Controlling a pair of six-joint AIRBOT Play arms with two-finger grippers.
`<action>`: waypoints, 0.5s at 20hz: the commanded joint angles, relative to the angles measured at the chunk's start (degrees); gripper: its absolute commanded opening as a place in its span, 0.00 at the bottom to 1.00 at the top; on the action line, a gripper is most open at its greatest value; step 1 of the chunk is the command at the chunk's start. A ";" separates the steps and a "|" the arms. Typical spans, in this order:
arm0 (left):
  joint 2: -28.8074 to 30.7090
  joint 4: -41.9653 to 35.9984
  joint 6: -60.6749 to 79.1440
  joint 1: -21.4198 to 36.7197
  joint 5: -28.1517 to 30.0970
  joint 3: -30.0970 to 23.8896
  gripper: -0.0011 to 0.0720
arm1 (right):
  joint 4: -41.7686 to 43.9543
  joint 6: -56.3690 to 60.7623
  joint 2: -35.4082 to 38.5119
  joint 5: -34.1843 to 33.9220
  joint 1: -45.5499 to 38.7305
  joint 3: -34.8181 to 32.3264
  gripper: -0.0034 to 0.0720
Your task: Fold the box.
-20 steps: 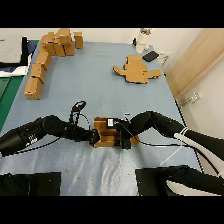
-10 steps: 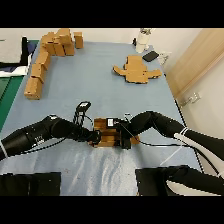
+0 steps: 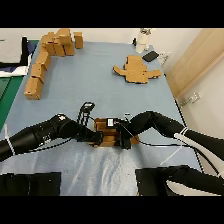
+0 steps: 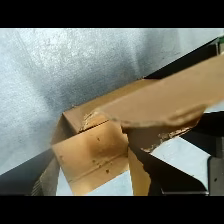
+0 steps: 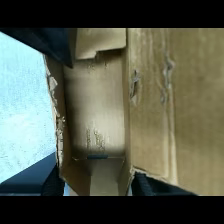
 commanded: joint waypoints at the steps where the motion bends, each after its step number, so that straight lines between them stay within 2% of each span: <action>1: -0.13 -4.85 2.54 -0.20 -0.09 0.70 0.86 | 0.02 0.02 0.00 0.02 0.04 0.04 0.66; 6: -0.11 -5.88 3.41 -0.17 -1.73 3.82 0.86 | 0.02 0.02 0.00 0.02 0.04 0.02 0.66; 10: -0.13 -5.86 3.28 -0.15 -4.15 4.31 0.86 | 0.02 0.02 0.00 0.02 0.04 0.04 0.66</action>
